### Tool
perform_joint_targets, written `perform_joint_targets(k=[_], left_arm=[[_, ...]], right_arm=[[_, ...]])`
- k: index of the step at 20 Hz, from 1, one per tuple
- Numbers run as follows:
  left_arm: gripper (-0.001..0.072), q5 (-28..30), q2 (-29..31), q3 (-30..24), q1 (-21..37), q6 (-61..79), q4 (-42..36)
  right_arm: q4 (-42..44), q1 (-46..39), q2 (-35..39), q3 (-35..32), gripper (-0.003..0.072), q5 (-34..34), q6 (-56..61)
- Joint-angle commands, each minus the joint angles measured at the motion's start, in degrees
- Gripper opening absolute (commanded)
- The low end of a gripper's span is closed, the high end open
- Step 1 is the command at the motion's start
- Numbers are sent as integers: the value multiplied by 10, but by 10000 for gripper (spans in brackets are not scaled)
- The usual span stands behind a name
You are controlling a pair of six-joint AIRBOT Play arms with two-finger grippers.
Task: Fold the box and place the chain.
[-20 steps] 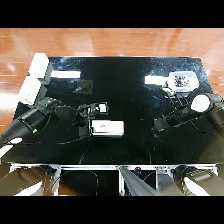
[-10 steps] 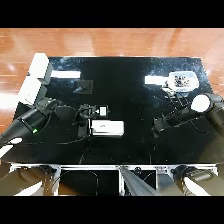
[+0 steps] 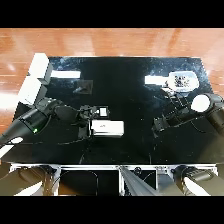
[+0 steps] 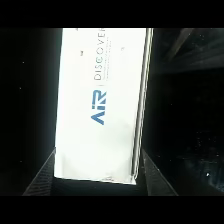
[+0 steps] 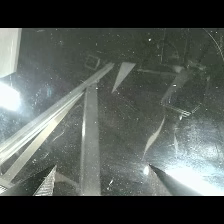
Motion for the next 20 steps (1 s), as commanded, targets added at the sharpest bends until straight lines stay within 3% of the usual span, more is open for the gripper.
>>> perform_joint_targets(k=[1,20], left_arm=[[622,2,-9,0,0,0,-1],[622,-33,-10,0,0,0,4]], right_arm=[[0,0,0,0,715,-1,0],[0,0,0,0,716,-1,0]])
